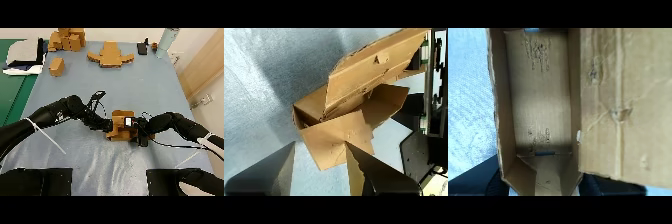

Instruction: Fold the box.

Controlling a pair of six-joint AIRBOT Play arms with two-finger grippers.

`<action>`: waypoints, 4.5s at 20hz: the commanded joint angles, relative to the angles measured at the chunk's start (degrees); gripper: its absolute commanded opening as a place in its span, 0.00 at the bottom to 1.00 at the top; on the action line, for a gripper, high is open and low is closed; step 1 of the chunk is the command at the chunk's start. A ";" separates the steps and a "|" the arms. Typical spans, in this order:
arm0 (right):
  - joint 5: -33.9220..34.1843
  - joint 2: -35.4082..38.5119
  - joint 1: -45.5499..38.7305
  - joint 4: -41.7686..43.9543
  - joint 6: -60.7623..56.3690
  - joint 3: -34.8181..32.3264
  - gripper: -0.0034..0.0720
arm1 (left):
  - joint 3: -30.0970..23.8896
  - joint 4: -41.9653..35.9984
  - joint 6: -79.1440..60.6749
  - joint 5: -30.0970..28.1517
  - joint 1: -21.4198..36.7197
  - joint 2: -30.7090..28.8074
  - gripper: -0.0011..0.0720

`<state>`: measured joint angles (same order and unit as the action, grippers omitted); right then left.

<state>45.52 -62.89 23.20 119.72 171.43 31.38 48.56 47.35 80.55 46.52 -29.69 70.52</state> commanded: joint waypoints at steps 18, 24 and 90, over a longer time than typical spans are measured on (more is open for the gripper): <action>0.00 0.00 0.02 0.02 0.00 0.04 0.71 | 6.01 19.67 26.14 -0.44 -9.97 5.03 0.69; 0.02 0.00 0.02 0.00 0.00 0.04 0.71 | 12.83 30.69 36.30 5.60 -13.88 9.62 0.69; 0.02 0.00 0.02 0.02 0.00 0.04 0.71 | 27.34 33.46 43.58 19.89 -17.44 24.74 0.04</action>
<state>45.63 -62.92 23.22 119.70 171.22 31.38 75.77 81.01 124.86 66.94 -47.09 95.22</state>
